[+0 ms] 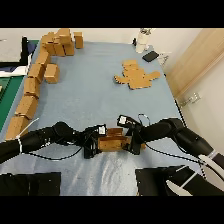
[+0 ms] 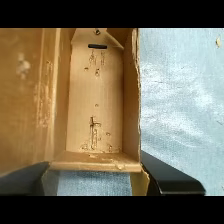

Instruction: Fold the box.

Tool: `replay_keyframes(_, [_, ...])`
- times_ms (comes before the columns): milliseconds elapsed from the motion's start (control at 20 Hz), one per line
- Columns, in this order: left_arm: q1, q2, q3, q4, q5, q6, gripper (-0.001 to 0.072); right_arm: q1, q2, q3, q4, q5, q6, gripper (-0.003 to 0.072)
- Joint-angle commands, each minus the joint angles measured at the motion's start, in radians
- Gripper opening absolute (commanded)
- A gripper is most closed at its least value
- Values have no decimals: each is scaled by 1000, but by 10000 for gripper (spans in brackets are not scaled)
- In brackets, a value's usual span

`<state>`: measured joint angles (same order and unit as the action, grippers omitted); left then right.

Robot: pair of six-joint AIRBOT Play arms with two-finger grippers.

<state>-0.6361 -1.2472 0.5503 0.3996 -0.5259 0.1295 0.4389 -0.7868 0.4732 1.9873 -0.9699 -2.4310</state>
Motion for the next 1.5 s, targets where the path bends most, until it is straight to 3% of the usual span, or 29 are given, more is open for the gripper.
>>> replay_keyframes(0, [0, 0, 1, 0, 1, 1, 524, 1, 110, 16, -60, -100, 336, 712])
replay_keyframes(100, [0, 0, 1, 0, 0, 1, 523, 1, 163, 16, -23, -143, 378, 712])
replay_keyframes(250, [0, 0, 1, 0, 1, 1, 524, 6, 208, 14, 238, -172, 546, 712])
replay_keyframes(350, [0, 0, 1, 0, 1, 1, 523, 6, 208, 14, 335, -172, 678, 712])
replay_keyframes(500, [0, 0, 1, 0, 1, 1, 523, 6, 207, 14, 335, -164, 959, 711])
replay_keyframes(650, [0, 0, 1, 0, 1, 1, 523, 6, 202, 15, 333, -101, 1090, 697])
replay_keyframes(750, [0, 0, 1, 0, 1, 1, 523, 6, 177, 15, 343, -45, 1121, 542])
replay_keyframes(850, [0, 0, 1, 0, 1, 1, 523, 6, 112, 15, 377, 16, 1101, 540])
replay_keyframes(900, [0, 0, 1, 0, 1, 1, 523, 6, 68, 17, 393, 41, 1088, 444])
replay_keyframes(950, [0, 0, 1, 0, 0, 1, 524, 6, 16, 21, 403, 69, 1069, 207])
replay_keyframes(1000, [0, 0, 1, 0, 0, 1, 523, 6, -35, 35, 408, 81, 1030, 163])
replay_keyframes(1250, [0, 0, 1, 0, 0, 1, 523, 4, -231, 163, 359, 126, 887, 165])
replay_keyframes(1450, [0, 0, 1, 0, -1, 1, 523, 3, -360, 201, 277, 167, 846, 165])
